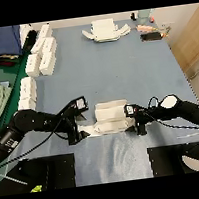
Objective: Fold the box.
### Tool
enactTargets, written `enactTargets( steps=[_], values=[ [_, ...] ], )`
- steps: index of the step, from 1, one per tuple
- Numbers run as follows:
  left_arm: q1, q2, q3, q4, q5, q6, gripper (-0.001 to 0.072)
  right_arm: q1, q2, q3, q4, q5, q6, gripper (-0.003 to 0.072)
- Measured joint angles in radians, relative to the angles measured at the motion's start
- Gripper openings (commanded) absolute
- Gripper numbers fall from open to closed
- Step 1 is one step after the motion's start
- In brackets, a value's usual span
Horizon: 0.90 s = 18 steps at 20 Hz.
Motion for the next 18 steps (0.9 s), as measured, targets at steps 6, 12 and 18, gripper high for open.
enactTargets(
  steps=[6, 12, 18],
  values=[
    [0.03, -0.065, -0.123, -0.169, 0.106, 0.33, 0.0674, 0.0, 0.0, 0.0, 0.0, 0.0, 0.0, 0.0511],
    [0.034, -0.188, -0.14, -0.277, 0.193, 0.465, 0.0655, 0.0, 0.0, 0.0, 0.0, 0.0, 0.0, 0.0511],
    [0.019, -0.287, -0.112, -0.345, 0.233, 0.508, 0.0348, 0.0, 0.0, 0.0, 0.0, 0.0, 0.0, 0.0511]
  ],
)
